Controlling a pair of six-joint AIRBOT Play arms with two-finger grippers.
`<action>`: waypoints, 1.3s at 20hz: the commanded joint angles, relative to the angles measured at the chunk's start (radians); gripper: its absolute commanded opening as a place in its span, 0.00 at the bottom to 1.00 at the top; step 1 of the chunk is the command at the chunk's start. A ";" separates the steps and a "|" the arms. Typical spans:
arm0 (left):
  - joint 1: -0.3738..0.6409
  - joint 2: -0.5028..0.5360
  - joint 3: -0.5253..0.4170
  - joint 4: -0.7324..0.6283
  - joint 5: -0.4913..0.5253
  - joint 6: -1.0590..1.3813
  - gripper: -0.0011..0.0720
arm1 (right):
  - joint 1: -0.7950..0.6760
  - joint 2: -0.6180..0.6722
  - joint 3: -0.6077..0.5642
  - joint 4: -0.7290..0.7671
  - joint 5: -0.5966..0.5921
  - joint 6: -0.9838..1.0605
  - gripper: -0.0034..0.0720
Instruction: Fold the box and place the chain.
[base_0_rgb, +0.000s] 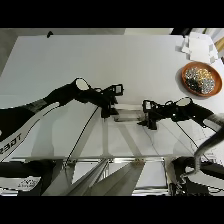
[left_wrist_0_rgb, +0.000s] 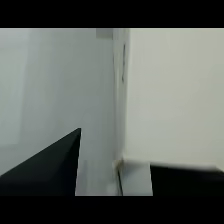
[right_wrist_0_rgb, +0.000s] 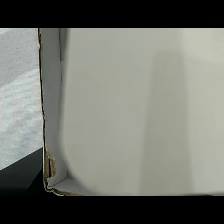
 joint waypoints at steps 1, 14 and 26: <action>0.013 0.088 0.000 0.203 -0.062 -0.187 0.52 | 0.000 0.000 0.000 0.000 0.002 -0.001 0.60; -0.183 0.266 0.000 0.201 0.056 -0.359 0.01 | 0.000 0.000 0.000 0.000 0.003 -0.001 0.60; -0.181 0.032 0.000 0.068 0.449 -0.557 0.01 | 0.000 0.000 0.000 0.000 0.003 -0.001 0.60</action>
